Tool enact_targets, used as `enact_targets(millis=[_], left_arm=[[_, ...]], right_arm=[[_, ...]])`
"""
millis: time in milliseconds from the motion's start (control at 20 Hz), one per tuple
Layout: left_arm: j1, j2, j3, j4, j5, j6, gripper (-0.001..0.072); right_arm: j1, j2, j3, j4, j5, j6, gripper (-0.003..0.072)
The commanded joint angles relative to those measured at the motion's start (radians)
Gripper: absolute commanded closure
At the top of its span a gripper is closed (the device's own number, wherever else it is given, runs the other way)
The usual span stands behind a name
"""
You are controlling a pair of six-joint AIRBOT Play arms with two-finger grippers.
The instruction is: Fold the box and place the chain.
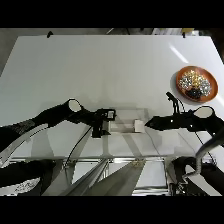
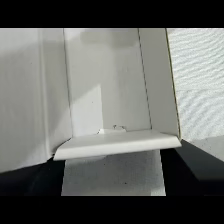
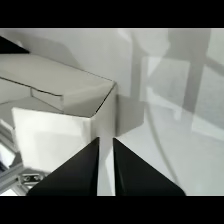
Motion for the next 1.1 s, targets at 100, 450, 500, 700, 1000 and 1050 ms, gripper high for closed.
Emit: enact_targets(millis=[100,450,500,700,1000,1050], left_arm=[[0.000,0.001,0.000,0.000,0.000,0.000,0.0394],[0.000,0.001,0.000,0.000,0.000,0.000,0.0394],[0.000,0.001,0.000,0.000,0.000,0.000,0.0394],[0.000,0.001,0.000,0.000,0.000,0.000,0.0394],[0.001,0.001,0.000,0.000,0.000,0.000,0.0394],[0.000,0.001,0.000,0.000,0.000,0.000,0.0394]], right_arm=[[0.093,0.039,0.000,0.037,-0.042,0.004,0.0441],[0.142,0.039,0.018,0.011,-0.080,0.089,0.0409],[0.172,0.039,0.035,-0.030,-0.093,0.147,0.0409],[0.309,0.032,0.128,-0.213,-0.131,0.403,0.0348],[0.479,-0.047,0.229,-0.381,-0.126,0.649,0.0350],[0.499,-0.062,0.237,-0.401,-0.126,0.672,0.0350]])
